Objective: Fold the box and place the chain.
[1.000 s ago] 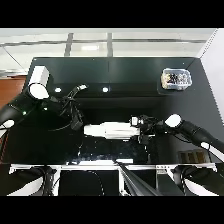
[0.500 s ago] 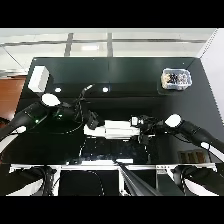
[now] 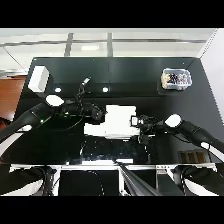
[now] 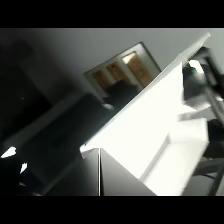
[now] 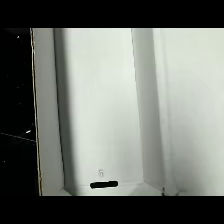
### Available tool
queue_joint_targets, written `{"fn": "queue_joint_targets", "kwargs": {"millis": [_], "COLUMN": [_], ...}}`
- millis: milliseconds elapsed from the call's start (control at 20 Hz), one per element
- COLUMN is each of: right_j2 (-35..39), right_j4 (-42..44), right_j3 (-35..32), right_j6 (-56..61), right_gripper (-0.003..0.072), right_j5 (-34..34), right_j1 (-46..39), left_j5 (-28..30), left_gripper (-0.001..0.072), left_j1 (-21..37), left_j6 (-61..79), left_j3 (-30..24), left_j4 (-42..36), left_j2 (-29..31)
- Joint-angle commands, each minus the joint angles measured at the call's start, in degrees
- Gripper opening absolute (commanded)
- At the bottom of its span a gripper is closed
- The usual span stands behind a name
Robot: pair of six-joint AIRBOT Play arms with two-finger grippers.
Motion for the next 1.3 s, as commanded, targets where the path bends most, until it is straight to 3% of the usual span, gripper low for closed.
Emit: {"fn": "queue_joint_targets", "kwargs": {"millis": [0,250,450,650,750,850,1050,1250], "right_j2": [0.0,0.0,0.0,0.0,0.0,0.0,0.0,0.0], "right_j4": [0.0,0.0,0.0,0.0,0.0,0.0,0.0,0.0], "right_j3": [0.0,0.0,0.0,0.0,0.0,0.0,0.0,0.0], "right_j6": [0.0,0.0,0.0,0.0,0.0,0.0,0.0,0.0], "right_gripper": [0.0004,0.0004,0.0004,0.0004,0.0004,0.0004,0.0004,0.0005], "right_j5": [0.0,0.0,-0.1,-0.1,-0.1,-0.1,-0.1,0.0], "right_j1": [0.1,0.1,0.1,0.1,0.1,0.1,0.1,0.1], "left_j5": [0.1,-0.2,-5.0,-5.6,-8.6,-10.9,-9.5,-9.4], "left_gripper": [0.0026,0.0026,0.0024,0.0025,0.0025,0.0025,0.0027,0.0028], "left_j1": [-0.8,-3.5,-2.4,1.1,3.7,6.5,10.2,9.2], "left_j6": [0.1,0.1,-2.1,-23.8,-24.2,-24.0,-21.7,3.2], "left_j3": [0.0,0.0,1.5,4.6,4.5,2.3,-5.1,-8.8], "left_j4": [0.2,2.4,6.5,26.4,31.1,31.8,31.2,31.1], "left_j2": [-4.2,-6.3,-5.3,4.9,11.4,16.9,25.0,25.2]}}
